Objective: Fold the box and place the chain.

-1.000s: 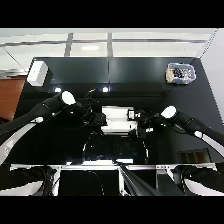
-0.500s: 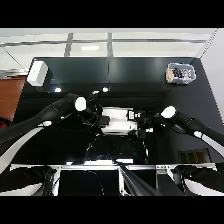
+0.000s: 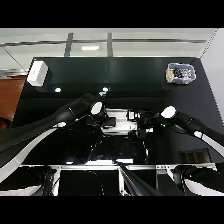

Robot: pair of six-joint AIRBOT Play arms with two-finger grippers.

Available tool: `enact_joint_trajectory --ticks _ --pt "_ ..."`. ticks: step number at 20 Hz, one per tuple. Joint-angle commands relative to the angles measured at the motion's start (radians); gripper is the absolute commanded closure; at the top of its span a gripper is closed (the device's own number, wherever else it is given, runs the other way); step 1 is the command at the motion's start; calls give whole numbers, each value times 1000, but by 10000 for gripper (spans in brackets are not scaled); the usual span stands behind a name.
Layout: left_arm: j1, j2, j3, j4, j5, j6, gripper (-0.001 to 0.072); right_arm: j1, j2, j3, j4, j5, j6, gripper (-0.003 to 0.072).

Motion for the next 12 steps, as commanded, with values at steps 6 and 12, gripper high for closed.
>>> enact_joint_trajectory --ticks 6,12 --pt "-16 -19 21 54 -38 -101 491 0 0 0 1 -1 1 520" --pt "-35 -70 87 106 -98 -101 588 0 0 0 1 -1 1 520"
